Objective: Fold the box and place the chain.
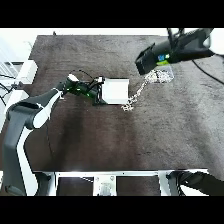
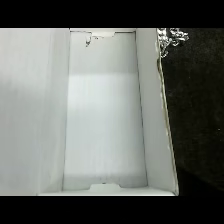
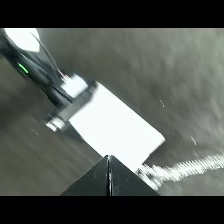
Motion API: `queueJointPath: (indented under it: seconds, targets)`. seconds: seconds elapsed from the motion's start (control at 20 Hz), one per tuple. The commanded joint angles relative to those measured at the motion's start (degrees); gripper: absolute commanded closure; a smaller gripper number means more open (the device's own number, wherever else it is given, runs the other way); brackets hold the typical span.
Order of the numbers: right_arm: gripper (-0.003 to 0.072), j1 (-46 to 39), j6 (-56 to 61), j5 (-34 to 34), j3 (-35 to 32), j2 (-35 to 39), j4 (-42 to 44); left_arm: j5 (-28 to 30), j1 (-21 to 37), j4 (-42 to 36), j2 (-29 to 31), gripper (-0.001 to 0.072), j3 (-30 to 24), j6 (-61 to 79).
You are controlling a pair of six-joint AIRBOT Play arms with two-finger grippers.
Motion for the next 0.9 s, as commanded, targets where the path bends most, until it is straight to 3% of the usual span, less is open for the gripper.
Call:
queueJointPath:
  seconds: [0.0, 0.05, 0.1, 0.25, 0.35, 0.6, 0.85]
  targets:
    - [0.0674, -3.0, -0.9, -0.6, -9.2, 0.0, -6.6, 0.0, 0.0, 0.0, 0.0, 0.0354, 0.0, 0.0]
    - [0.0502, -5.1, -1.3, -1.1, -12.8, 0.0, -6.1, 0.0, 0.0, 0.0, 0.0, 0.0354, 0.0, 0.0]
    - [0.0143, -7.4, -1.7, -2.5, -17.1, 0.0, -4.9, 0.0, 0.0, 0.0, 0.0, 0.0354, 0.0, 0.0]
    - [0.0197, -13.2, -8.5, -11.1, -28.9, -1.0, 7.4, 0.0, 0.0, 0.0, 0.0, 0.0355, 0.0, 0.0]
    - [0.0197, -15.2, -11.8, -13.8, -32.9, -4.4, 15.6, 0.0, 0.0, 0.0, 0.0, 0.0354, 0.0, 0.0]
    - [0.0229, -14.0, -15.6, -17.3, -33.3, -14.8, 21.6, 0.0, 0.0, 0.0, 0.0, 0.0354, 0.0, 0.0]
    - [0.0237, -13.4, -15.6, -19.7, -33.2, -17.9, 22.1, 0.0, 0.0, 0.0, 0.0, 0.0354, 0.0, 0.0]
